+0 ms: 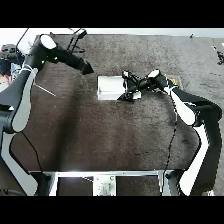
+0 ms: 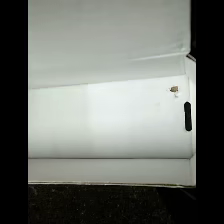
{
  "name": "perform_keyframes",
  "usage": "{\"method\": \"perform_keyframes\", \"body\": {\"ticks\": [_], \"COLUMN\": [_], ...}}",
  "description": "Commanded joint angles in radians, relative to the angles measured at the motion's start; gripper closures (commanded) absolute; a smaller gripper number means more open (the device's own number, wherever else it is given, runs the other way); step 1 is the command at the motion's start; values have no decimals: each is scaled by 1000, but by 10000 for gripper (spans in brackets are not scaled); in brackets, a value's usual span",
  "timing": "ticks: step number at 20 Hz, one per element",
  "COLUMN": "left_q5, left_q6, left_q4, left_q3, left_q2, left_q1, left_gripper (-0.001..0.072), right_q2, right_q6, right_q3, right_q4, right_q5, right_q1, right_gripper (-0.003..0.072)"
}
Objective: Fold the box and place the chain.
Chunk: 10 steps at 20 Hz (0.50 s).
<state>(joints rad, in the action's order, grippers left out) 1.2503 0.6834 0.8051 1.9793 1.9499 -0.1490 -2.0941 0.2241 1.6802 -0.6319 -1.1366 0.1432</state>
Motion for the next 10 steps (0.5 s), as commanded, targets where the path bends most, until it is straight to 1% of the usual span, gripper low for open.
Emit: {"method": "perform_keyframes", "body": {"ticks": [1, 2, 3, 4, 5, 6, 8, 10], "left_q5": [117, 138, 175, 199, 238, 254, 253, 244], "left_q6": [-396, -493, -597, -671, -754, -806, -863, -931], "left_q4": [-293, -263, -230, -227, -237, -243, -241, -253], "left_q3": [-36, -36, -36, -36, -36, -36, -41, -66], "left_q2": [89, 120, 152, 180, 206, 224, 245, 246], "left_q1": [64, 65, 65, 64, 64, 64, 64, 62], "left_gripper": [212, 210, 28, -11, -11, -11, -11, -11], "right_q2": [1, 1, 1, 1, 1, 1, 1, 1], "right_q6": [0, 0, 0, 0, 0, 0, 0, 0], "right_q3": [0, 0, 0, 0, 0, 0, 0, 0], "right_q4": [0, 0, 0, 0, 0, 0, 0, 0], "right_q5": [0, 0, 0, 0, 0, 0, 0, 0], "right_q1": [1, 1, 1, 1, 1, 1, 1, 1], "right_gripper": [232, 232, 232, 232, 232, 232, 232, 232]}}
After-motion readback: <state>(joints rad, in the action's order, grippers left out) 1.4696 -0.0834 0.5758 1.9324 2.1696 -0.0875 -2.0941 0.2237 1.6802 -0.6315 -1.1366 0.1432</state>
